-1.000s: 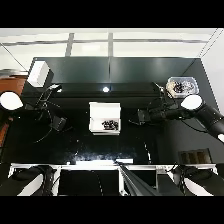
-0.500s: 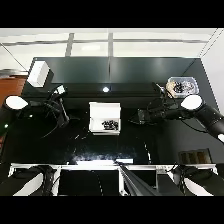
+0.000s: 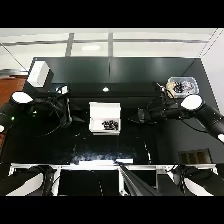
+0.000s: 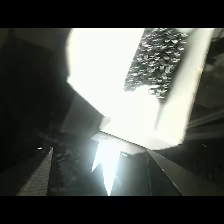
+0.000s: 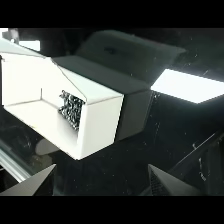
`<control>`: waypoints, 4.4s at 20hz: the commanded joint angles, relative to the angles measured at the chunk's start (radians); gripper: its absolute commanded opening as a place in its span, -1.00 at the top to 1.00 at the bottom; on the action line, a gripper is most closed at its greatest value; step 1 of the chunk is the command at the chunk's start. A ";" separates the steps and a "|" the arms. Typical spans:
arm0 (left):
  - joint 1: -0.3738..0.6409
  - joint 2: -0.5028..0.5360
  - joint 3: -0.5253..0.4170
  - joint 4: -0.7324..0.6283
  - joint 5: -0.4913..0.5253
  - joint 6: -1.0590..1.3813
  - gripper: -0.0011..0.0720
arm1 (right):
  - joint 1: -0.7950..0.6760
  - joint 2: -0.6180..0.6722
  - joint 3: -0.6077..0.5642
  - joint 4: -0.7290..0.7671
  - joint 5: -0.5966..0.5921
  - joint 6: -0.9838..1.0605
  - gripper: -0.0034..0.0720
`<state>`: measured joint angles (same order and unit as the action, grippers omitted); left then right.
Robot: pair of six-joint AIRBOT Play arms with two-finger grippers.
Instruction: Fold the box and place the chain.
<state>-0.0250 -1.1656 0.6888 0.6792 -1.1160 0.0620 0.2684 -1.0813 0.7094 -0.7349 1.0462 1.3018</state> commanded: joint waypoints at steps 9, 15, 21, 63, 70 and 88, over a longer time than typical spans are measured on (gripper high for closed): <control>0.000 -0.006 0.000 0.065 -0.050 -0.002 -0.87 | 0.000 0.000 0.001 -0.001 -0.019 0.000 -0.95; -0.002 -0.107 -0.002 0.080 -0.060 0.229 -0.87 | 0.000 0.000 0.001 -0.002 -0.020 0.000 -0.95; -0.002 -0.195 -0.002 -0.013 -0.092 0.264 -0.90 | 0.001 0.000 0.001 -0.002 -0.027 0.000 -0.95; -0.151 -0.227 0.019 0.004 0.004 0.249 -0.94 | 0.000 0.000 0.001 -0.002 -0.063 0.000 -0.95; -0.154 -0.227 0.019 0.000 0.008 0.243 -0.95 | 0.001 0.000 0.001 -0.002 -0.063 0.000 -0.95; -0.192 -0.226 0.044 0.002 0.022 0.221 -0.95 | 0.001 0.000 0.001 -0.002 -0.060 0.000 -0.95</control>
<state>-0.2199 -1.3922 0.7181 0.6773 -1.0641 0.2886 0.2684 -1.0813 0.7094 -0.7368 0.9863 1.3022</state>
